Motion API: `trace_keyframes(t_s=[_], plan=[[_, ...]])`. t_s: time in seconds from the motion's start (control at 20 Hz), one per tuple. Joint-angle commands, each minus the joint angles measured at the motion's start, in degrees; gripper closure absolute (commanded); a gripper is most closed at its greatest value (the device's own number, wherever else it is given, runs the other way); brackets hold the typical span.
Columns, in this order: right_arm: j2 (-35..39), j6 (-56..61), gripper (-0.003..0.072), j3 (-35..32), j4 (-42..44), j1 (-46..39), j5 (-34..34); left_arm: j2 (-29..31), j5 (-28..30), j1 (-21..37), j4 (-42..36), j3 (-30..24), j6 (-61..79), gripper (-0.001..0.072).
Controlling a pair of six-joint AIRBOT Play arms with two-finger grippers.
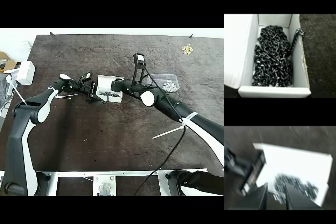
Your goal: Fold the box and place the chain.
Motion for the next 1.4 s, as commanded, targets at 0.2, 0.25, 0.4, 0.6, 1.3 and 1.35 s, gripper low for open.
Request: trace_keyframes(t_s=[0.2,0.25,0.4,0.6,1.3,1.35], plan=[[-5.07,0.02,0.0342,-2.03,7.08,5.18,6.82,-0.04,0.00,0.07,0.00,-0.02,0.00,0.0484],[-7.45,0.07,0.0343,-1.31,7.39,5.97,6.12,-0.04,0.02,0.07,0.00,-0.02,0.00,0.0483],[-13.64,0.07,0.0370,0.61,10.45,6.05,4.26,-0.04,0.02,0.07,0.00,-0.02,0.00,0.0484],[-17.00,0.09,0.0370,3.89,10.93,5.92,2.67,-0.04,0.02,0.07,0.00,-0.02,0.00,0.0484],[-20.46,0.61,0.0370,4.90,17.35,2.82,-1.29,-0.04,-0.09,0.07,0.00,-0.02,0.00,0.0484],[-20.48,0.61,0.0371,4.90,17.35,2.82,-1.29,-0.04,-0.07,0.07,0.00,-0.02,0.00,0.0484]])
